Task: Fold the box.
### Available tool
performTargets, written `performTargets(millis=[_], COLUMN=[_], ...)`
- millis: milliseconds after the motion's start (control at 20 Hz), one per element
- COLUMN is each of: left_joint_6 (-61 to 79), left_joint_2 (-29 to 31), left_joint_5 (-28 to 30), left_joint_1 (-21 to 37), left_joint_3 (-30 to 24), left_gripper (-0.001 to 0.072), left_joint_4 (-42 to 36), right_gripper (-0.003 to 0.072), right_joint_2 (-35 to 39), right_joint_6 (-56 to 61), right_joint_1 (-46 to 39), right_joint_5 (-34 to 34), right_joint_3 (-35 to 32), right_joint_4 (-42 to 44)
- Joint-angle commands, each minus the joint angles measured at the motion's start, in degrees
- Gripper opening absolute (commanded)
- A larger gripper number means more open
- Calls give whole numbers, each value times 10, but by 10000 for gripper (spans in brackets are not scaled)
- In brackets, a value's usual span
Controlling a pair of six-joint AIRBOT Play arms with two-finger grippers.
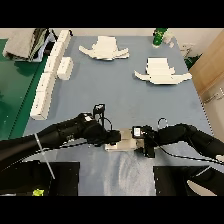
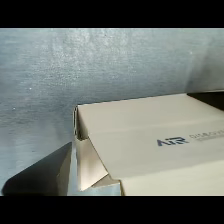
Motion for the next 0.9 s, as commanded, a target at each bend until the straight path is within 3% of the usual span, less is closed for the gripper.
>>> performTargets(millis=[0, 250, 600, 700, 850], left_joint_6=[-91, -96, -109, -111, -122], left_joint_2=[-53, -107, -128, -137, -145], left_joint_5=[-64, -97, -103, -103, -102], left_joint_1=[-43, -56, -59, -60, -59], left_joint_3=[64, 95, 95, 95, 97], left_gripper=[402, 402, 400, 283, 283], left_joint_4=[95, 91, 96, 92, 91], right_gripper=[517, 517, 517, 517, 518], right_joint_2=[0, 0, 0, 0, 0], right_joint_6=[0, 0, 0, 0, 0], right_joint_1=[0, 0, 0, 0, 0], right_joint_5=[0, 0, 0, 0, 0], right_joint_3=[0, 0, 0, 0, 0], right_joint_4=[0, 0, 0, 0, 0])
